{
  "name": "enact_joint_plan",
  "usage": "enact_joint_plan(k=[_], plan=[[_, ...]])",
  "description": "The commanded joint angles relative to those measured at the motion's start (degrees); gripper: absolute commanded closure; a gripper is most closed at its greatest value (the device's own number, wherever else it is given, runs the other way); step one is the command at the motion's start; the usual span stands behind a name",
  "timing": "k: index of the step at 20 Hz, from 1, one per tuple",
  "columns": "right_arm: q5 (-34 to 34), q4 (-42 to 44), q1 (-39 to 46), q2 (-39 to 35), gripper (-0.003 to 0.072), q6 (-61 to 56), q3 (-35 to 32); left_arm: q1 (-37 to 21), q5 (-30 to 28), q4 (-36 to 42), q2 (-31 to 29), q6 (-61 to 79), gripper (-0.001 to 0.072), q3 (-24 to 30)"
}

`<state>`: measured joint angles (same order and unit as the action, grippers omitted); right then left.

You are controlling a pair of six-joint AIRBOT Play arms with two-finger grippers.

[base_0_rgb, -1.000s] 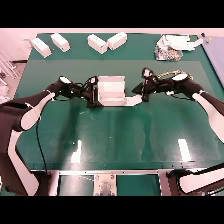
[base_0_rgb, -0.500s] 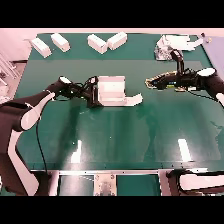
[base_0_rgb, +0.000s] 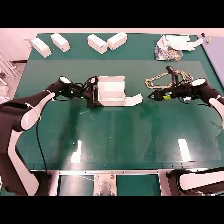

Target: Fold the box and place the chain.

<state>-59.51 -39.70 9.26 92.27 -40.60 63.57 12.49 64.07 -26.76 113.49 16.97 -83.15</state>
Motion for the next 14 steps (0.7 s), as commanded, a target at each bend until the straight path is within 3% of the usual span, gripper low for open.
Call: enact_joint_plan(k=[1, 9, 14], plan=[[0.13, 3.21, -3.3, 3.19, 0.0681, -0.74, -0.81, -0.04, -0.02, 0.0, -0.04, 0.02, 0.0141, 0.02], [2.69, 9.27, -11.13, 5.79, 0.0681, 0.55, -0.74, -0.04, -0.02, 0.0, -0.04, 0.02, 0.0141, 0.0], [1.79, 8.55, -12.87, 4.15, 0.0682, -0.2, 2.8, -0.04, 0.0, 0.0, -0.02, 0.02, 0.0141, 0.02]])
